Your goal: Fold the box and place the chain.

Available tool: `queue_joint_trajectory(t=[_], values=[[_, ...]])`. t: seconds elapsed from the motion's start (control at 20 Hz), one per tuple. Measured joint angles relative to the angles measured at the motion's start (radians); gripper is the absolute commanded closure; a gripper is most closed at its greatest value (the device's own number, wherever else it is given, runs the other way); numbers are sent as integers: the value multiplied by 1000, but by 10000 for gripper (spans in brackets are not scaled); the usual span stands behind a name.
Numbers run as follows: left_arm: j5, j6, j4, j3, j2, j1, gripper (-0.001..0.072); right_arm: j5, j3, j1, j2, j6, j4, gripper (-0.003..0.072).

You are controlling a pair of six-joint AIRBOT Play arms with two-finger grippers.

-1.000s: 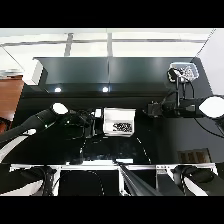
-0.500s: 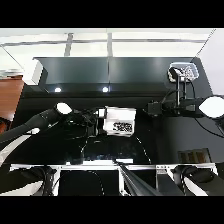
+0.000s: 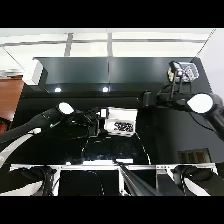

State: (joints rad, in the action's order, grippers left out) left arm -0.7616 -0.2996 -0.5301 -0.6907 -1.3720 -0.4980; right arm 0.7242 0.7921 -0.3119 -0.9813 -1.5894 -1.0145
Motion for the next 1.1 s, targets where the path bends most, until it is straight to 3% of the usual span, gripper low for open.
queue_joint_trajectory(t=[0.2,0.4,0.75,1.1], values=[[1,0,-1,0,0,-1,256,6,4,-67,-92,188,13,-19],[1,0,-3,0,0,-1,256,142,33,-100,-119,530,17,-19],[1,0,-4,0,0,-1,256,291,45,-111,-128,947,39,-19],[1,0,-4,0,0,-1,255,329,43,-115,-134,1164,134,-19]])
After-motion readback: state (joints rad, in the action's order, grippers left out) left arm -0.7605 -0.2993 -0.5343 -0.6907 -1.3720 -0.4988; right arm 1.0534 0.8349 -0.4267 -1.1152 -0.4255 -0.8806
